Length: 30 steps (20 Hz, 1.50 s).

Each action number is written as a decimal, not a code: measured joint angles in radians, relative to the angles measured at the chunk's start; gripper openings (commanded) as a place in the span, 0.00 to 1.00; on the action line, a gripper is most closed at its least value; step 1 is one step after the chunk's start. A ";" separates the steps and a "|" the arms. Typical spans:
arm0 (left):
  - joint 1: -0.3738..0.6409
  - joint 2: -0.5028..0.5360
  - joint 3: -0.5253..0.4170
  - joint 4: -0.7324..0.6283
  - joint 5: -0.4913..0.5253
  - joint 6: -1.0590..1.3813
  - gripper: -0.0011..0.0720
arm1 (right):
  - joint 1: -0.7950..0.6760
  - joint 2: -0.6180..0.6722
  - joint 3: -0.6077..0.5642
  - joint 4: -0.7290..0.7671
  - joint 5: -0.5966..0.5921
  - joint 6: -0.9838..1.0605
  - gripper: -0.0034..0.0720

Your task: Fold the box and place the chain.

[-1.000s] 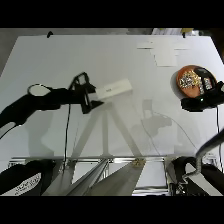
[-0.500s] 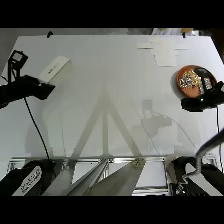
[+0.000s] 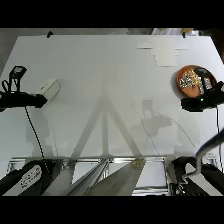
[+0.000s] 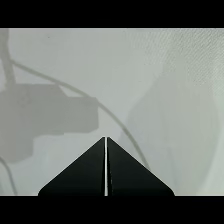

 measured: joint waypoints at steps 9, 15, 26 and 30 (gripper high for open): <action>0.003 -0.067 0.000 0.058 -0.098 -0.021 0.97 | 0.000 0.000 0.000 0.000 0.000 0.000 0.07; 0.002 0.059 0.000 0.082 -0.080 -0.042 0.96 | 0.000 0.000 0.000 0.000 0.000 0.000 0.07; 0.002 0.288 -0.001 0.057 -0.087 -0.101 0.96 | 0.000 0.000 0.000 0.000 0.000 0.000 0.07; 0.002 0.290 -0.001 0.060 -0.075 -0.114 0.96 | 0.000 0.000 0.000 0.000 0.000 0.000 0.07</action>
